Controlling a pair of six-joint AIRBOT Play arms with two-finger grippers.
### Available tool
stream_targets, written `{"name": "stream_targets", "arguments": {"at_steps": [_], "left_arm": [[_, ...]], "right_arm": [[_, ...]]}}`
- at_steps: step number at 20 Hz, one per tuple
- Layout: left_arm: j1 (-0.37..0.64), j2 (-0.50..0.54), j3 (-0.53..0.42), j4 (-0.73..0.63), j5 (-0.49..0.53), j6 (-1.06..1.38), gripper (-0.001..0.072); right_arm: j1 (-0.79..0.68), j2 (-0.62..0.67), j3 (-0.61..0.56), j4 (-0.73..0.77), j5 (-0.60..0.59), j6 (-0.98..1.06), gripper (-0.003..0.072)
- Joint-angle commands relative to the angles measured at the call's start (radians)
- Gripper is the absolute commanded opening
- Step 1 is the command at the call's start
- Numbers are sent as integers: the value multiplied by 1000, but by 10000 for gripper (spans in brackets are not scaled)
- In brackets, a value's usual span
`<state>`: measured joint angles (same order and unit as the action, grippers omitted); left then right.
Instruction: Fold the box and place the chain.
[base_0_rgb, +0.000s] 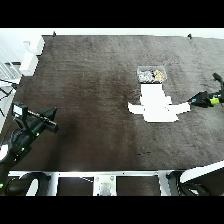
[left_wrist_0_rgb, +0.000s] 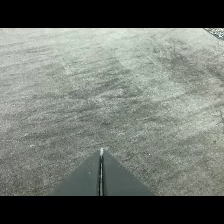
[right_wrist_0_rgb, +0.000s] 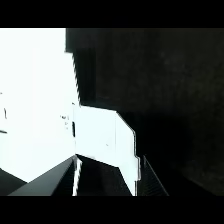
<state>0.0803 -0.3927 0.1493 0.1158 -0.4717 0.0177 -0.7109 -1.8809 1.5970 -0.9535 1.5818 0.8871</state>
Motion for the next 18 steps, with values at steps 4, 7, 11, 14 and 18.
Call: {"name": "stream_targets", "arguments": {"at_steps": [4, 7, 11, 14, 18], "left_arm": [[0, 1, 0, 0, 0, 0, 21], [0, 1, 0, 0, 0, 0, 21], [0, 1, 0, 0, 0, 0, 21], [0, 1, 0, 0, 0, 0, 21], [0, 1, 0, 0, 1, 0, 21]], "right_arm": [[28, -61, 9, -5, 43, -35, 498], [45, -69, -16, 31, 57, -61, 495], [73, -86, -67, 66, 74, -121, 400], [78, -90, -95, 98, 68, -175, 137], [93, -40, -148, 135, 90, -187, 5]]}}
